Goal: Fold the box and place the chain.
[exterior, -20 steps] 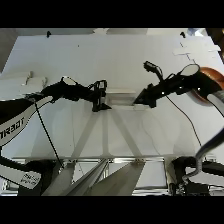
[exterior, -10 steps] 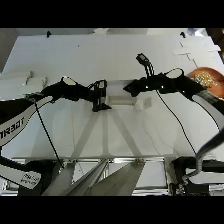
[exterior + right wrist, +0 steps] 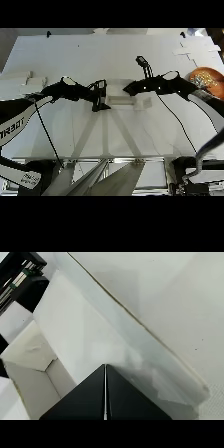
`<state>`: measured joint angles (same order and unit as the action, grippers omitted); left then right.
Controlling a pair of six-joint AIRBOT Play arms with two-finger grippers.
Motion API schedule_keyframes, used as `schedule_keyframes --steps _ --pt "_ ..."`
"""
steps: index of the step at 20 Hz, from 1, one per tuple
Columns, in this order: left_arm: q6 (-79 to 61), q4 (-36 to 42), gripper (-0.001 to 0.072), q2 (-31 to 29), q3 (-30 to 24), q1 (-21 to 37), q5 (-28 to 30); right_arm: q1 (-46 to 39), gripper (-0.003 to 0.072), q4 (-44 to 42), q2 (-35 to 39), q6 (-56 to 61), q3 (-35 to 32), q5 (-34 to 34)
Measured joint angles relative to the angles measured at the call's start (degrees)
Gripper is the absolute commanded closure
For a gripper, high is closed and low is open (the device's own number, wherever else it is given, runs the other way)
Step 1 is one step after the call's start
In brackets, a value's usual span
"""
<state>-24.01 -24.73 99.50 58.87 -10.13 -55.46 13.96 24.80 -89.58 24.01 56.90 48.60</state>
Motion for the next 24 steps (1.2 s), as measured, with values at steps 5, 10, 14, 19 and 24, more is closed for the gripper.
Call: schedule_keyframes --steps 5,10,14,19,24 --pt "-0.1 -0.1 0.0382 0.0 0.0 0.0 0.1 -0.4 0.068 1.3 6.3 -0.3 0.0 4.9" --pt "0.0 -0.1 0.0382 0.0 0.0 0.0 0.1 -3.1 0.0484 10.2 14.5 -0.5 0.0 7.6" --pt "0.0 0.0 0.0382 0.0 0.0 0.0 0.0 -4.0 0.0264 24.3 15.4 -0.8 -0.1 11.5" --pt "0.0 0.0 0.0382 0.0 0.0 0.0 0.0 -4.3 0.0139 31.4 12.0 -8.9 -0.4 12.9" --pt "0.0 0.0 0.0382 0.0 0.0 0.0 0.0 -3.6 0.014 33.0 8.0 -16.7 -0.4 11.7"
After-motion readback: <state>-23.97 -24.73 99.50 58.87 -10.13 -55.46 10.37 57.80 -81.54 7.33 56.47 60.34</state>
